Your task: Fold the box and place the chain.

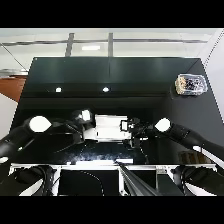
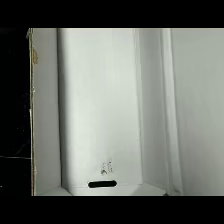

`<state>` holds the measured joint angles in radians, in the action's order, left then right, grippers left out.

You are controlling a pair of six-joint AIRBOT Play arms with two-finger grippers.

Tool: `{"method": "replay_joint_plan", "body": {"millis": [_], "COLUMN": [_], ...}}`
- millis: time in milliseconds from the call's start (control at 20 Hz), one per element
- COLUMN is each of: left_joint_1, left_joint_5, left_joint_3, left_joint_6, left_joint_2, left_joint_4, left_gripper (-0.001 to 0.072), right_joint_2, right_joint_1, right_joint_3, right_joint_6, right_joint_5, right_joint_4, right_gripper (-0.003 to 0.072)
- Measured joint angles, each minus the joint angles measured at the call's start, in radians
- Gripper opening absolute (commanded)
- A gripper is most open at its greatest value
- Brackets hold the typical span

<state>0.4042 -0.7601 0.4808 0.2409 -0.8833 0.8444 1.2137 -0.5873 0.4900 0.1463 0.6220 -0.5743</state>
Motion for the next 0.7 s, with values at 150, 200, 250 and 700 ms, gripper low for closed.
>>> {"method": "replay_joint_plan", "body": {"millis": [150,200,250,700], "left_joint_1": [-0.157,-0.219,-0.290,-0.616], "left_joint_5": [-0.055,-0.079,-0.116,-0.324], "left_joint_3": [-0.006,-0.009,-0.013,-0.110], "left_joint_6": [0.288,0.393,0.498,0.877], "left_joint_2": [0.101,0.117,0.127,0.022], "left_joint_4": [0.038,0.047,0.058,0.022], "left_gripper": [0.0034,0.0033,0.0033,0.0036], "right_joint_2": [0.000,0.000,0.000,0.000], "right_joint_1": [0.000,0.000,0.000,0.000], "right_joint_3": [0.000,0.000,0.000,0.000], "right_joint_6": [0.000,0.000,0.000,0.000], "right_joint_5": [0.000,0.000,0.001,0.001], "right_joint_4": [0.000,0.000,0.000,0.000], "right_gripper": [0.0598,0.0598,0.0598,0.0598]}}
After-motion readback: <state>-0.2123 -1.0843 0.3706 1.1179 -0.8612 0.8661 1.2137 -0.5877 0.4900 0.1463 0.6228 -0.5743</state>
